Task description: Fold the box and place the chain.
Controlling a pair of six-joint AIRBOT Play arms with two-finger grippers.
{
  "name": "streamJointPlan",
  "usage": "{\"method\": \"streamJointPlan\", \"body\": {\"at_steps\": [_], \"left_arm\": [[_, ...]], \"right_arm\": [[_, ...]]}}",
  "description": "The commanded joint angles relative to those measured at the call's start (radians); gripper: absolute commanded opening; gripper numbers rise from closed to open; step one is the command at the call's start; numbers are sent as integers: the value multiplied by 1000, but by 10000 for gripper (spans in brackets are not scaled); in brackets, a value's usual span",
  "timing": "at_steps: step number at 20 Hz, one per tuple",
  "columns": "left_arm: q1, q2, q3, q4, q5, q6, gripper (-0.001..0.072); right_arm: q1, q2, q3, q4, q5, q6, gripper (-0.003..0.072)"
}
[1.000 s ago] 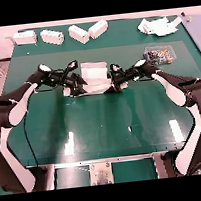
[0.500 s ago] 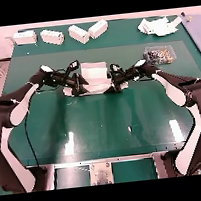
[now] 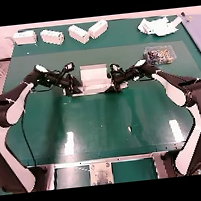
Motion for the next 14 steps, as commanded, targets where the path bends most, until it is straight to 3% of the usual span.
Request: {"method": "streamJointPlan", "body": {"at_steps": [1, 8, 11, 12, 14], "left_arm": [[46, 5, 8, 2, -38, 1, 466], [117, 5, 62, -8, -113, -8, 454], [179, 5, 82, -16, -175, -53, 83], [201, 5, 89, -38, -205, -57, 21], [243, 5, 102, -121, -247, -90, 20]], "right_arm": [[0, 1, 0, -1, 3, 0, 564], [0, 1, 0, -1, 3, 0, 563], [0, 1, 0, -1, 3, 0, 563], [0, 1, 0, -1, 3, 0, 563], [0, 1, 0, -2, 3, 0, 563]]}}
